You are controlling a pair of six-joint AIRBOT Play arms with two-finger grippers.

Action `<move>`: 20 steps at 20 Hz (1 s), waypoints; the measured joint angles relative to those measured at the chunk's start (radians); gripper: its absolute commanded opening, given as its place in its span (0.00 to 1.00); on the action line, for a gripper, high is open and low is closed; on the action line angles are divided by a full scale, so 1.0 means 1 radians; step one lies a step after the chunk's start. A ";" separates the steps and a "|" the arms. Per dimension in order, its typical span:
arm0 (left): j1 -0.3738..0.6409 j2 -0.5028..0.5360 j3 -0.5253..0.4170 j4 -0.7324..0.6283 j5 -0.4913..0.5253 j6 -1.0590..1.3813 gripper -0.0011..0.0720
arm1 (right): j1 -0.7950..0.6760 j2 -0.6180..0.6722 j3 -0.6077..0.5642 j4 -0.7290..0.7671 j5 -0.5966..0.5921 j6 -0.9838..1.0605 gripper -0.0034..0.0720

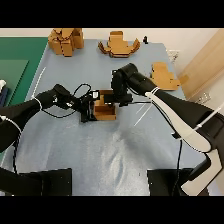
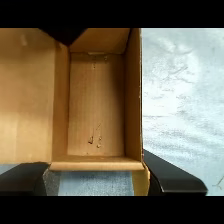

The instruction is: Fold the box.

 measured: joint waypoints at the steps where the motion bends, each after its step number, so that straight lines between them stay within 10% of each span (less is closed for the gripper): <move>1: 0.000 0.000 0.000 0.000 0.003 0.000 0.07 | -0.010 0.021 -0.006 -0.001 -0.006 -0.019 0.69; 4: -0.001 0.000 0.000 -0.001 0.004 0.000 0.07 | -0.056 0.102 -0.068 0.006 0.002 -0.071 0.05; 8: 0.000 0.000 0.000 0.002 0.006 -0.001 0.07 | -0.192 0.171 -0.208 0.153 0.158 -0.173 0.05; 13: 0.000 0.000 0.000 0.003 0.005 -0.001 0.07 | -0.355 0.010 -0.225 0.708 0.303 -0.549 0.05; 20: 0.000 0.000 0.000 0.003 0.005 -0.002 0.07 | -0.360 -0.153 -0.068 1.000 0.015 -0.984 0.05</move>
